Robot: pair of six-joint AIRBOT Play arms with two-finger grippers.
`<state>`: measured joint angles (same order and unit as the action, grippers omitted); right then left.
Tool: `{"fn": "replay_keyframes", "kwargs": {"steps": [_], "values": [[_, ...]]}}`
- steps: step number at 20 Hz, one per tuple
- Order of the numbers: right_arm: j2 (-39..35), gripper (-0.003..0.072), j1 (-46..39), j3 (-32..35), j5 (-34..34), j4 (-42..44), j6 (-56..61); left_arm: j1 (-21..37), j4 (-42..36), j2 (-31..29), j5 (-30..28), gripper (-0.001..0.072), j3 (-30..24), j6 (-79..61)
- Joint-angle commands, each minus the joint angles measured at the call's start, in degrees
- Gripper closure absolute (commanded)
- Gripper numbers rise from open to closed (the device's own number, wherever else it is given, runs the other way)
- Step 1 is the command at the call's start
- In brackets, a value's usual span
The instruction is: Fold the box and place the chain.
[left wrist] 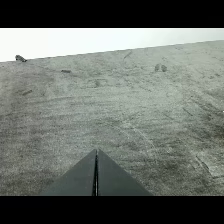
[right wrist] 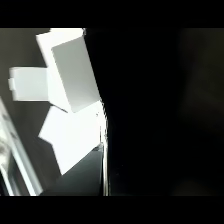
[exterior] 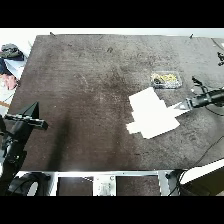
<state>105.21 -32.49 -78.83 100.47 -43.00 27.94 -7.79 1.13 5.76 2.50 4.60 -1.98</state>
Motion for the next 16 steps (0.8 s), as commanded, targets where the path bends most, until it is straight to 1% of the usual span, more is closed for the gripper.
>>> {"fn": "replay_keyframes", "kwargs": {"steps": [1, 3, 5, 6, 7, 10, 12, 15, 16], "values": [[-5.6, 0.0679, 6.3, 11.7, -10.1, 12.0, -1.4, 0.0, 0.0, 0.0, 0.0, 0.0698, 0.0, 0.0], [-9.4, 0.0679, 11.3, 18.7, -18.2, 17.9, -1.4, 0.0, 0.0, 0.0, 0.0, 0.0698, 0.0, 0.0], [-13.0, 0.0679, 17.5, 24.7, -27.8, 25.4, -1.2, 0.0, 0.0, 0.0, 0.0, 0.0698, 0.0, 0.0], [-14.4, 0.0679, 21.2, 26.4, -32.2, 28.4, -1.2, 0.0, 0.0, 0.0, 0.0, 0.0698, 0.0, 0.0], [-15.0, 0.0679, 24.7, 26.6, -35.5, 29.4, -1.2, 0.0, 0.0, 0.0, 0.0, 0.0698, 0.0, 0.0], [-15.3, 0.0679, 34.2, 26.3, -48.9, 35.5, -1.0, 0.0, 0.0, 0.0, -0.1, 0.0698, 0.0, 0.0], [-15.3, 0.0679, 38.5, 25.2, -57.3, 35.6, -1.0, 0.0, 0.0, 0.0, 0.5, 0.0698, 0.0, 0.0], [-15.3, 0.0679, 40.6, 24.4, -63.1, 35.5, -1.0, 0.0, 0.0, 0.0, 1.7, 0.0697, 0.0, 0.0], [-15.3, 0.0679, 40.8, 24.4, -64.4, 35.5, -1.0, 0.0, 0.2, 0.0, 2.6, 0.0598, 0.0, -1.1]]}}
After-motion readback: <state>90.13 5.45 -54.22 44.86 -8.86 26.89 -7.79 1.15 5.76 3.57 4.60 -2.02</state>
